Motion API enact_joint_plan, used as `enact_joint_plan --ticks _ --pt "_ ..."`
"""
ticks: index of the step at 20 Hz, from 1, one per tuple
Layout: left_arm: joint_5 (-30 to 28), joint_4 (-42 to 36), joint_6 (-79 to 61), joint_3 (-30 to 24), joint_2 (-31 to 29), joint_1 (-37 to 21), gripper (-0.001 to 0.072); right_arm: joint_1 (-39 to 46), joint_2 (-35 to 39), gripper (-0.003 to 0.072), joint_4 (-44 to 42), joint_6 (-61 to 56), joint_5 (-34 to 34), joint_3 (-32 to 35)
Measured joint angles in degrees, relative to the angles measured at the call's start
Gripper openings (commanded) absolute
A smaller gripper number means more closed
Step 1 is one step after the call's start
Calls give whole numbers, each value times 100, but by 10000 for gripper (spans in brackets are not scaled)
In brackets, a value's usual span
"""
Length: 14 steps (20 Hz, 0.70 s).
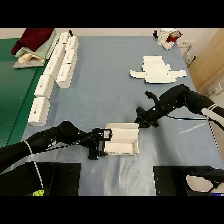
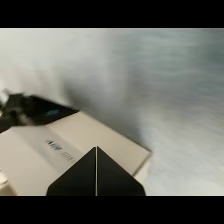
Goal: Fold the box.
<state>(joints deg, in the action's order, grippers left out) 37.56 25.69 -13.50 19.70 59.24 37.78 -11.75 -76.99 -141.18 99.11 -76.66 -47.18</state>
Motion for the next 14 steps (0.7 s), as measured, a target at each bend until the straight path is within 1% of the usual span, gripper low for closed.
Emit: enact_joint_plan --ticks 2,4,8,9,11,14 --pt "0 0 2 0 0 0 522 72 -229 3 -446 675 -398 -46" --pt "0 0 0 0 0 0 522 76 -339 4 -697 1154 -684 -63" --pt "0 0 0 0 0 0 522 -186 -280 3 -658 1781 -839 -68" --pt "0 0 0 0 0 2 522 -315 -197 3 -581 1895 -793 -61" --pt "0 0 0 0 0 0 522 -667 85 3 -372 2107 -494 13" --pt "0 0 0 0 0 0 522 -1346 754 4 129 2306 343 304"
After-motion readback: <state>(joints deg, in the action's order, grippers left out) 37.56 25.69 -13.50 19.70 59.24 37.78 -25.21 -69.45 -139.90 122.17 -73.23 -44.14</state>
